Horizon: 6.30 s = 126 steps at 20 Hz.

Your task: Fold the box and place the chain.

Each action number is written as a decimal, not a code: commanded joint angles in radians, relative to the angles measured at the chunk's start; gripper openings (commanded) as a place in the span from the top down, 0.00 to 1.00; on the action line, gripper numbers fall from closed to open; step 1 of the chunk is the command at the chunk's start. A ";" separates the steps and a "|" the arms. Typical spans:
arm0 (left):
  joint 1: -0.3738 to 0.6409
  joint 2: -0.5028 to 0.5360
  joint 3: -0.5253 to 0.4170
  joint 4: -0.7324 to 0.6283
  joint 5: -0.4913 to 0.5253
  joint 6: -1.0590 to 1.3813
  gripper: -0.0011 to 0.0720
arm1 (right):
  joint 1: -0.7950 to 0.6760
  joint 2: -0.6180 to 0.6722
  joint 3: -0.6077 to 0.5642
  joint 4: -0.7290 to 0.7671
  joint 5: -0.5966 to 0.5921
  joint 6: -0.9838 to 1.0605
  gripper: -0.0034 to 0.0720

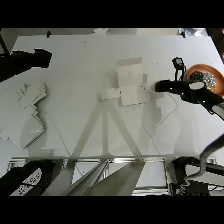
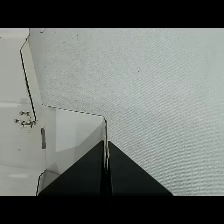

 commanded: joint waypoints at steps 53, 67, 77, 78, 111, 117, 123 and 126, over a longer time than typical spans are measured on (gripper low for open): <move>-0.355 -0.976 0.803 -0.445 -0.564 0.360 0.13 | 0.000 -0.001 0.000 0.000 -0.001 0.000 0.94; -0.390 -1.094 0.803 -0.640 -0.490 0.488 0.13 | 0.000 0.000 0.000 0.000 -0.001 0.000 0.94; -0.410 -1.111 0.803 -0.598 -0.504 0.632 0.98 | 0.000 -0.001 0.000 0.000 -0.001 0.000 0.94; -0.410 -1.111 0.803 -0.598 -0.505 0.632 0.97 | 0.000 0.000 0.000 0.000 -0.001 0.000 0.94; -0.311 -0.923 0.803 -0.594 -0.914 0.875 0.99 | 0.000 0.315 0.005 -0.001 0.090 0.000 0.35; -0.304 -0.686 0.799 -0.326 -1.003 0.818 0.99 | 0.000 0.537 0.005 -0.032 0.085 0.000 0.35; -0.304 -0.499 0.493 -0.332 -0.799 0.896 0.99 | 0.000 0.586 0.005 -0.125 0.101 0.059 0.35; -0.306 -0.500 0.261 -0.435 -0.513 1.042 0.98 | 0.000 0.585 0.005 -0.171 0.112 0.107 0.35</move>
